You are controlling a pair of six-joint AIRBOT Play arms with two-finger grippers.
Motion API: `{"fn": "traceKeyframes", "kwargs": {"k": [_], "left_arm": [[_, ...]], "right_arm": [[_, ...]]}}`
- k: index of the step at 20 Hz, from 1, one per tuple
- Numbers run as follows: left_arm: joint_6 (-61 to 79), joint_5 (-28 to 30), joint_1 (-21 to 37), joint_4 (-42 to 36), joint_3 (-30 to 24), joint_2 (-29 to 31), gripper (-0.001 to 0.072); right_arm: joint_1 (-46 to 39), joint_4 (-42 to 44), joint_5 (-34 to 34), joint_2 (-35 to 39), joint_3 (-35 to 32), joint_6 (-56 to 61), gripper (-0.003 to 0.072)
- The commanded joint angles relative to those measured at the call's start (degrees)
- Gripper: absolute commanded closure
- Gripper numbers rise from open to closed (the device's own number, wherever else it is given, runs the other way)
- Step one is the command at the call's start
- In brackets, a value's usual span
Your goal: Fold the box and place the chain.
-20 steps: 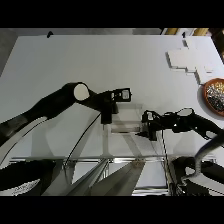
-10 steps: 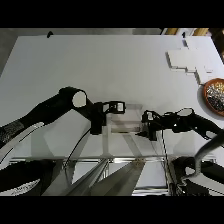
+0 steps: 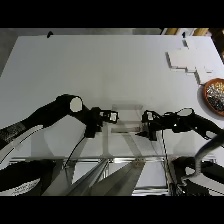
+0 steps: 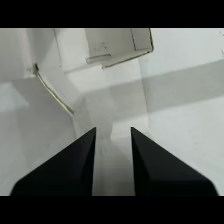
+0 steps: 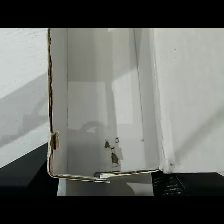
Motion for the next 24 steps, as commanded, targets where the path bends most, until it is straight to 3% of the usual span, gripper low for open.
{"fn": "traceKeyframes", "kwargs": {"k": [1,17,18,20,24], "left_arm": [[8.8,3.8,0.3,-4.7,-0.9,0.0,0.0415],[13.9,8.1,-3.1,-14.2,-1.7,-0.2,0.0441],[13.9,8.2,-3.1,-14.3,-1.7,-0.2,0.0470],[13.9,8.3,-3.1,-14.3,-1.7,-0.5,0.0657],[13.9,10.7,-4.2,-15.1,-1.7,-1.4,0.0678]], "right_arm": [[0.0,0.0,0.0,0.0,0.0,0.0,0.0349],[0.0,0.0,0.0,0.0,0.0,0.0,0.0349],[0.0,0.0,0.0,0.0,0.0,0.0,0.0349],[0.0,0.0,0.0,0.0,0.0,0.0,0.0349],[0.0,0.0,0.0,0.0,0.0,0.0,0.0349]]}}
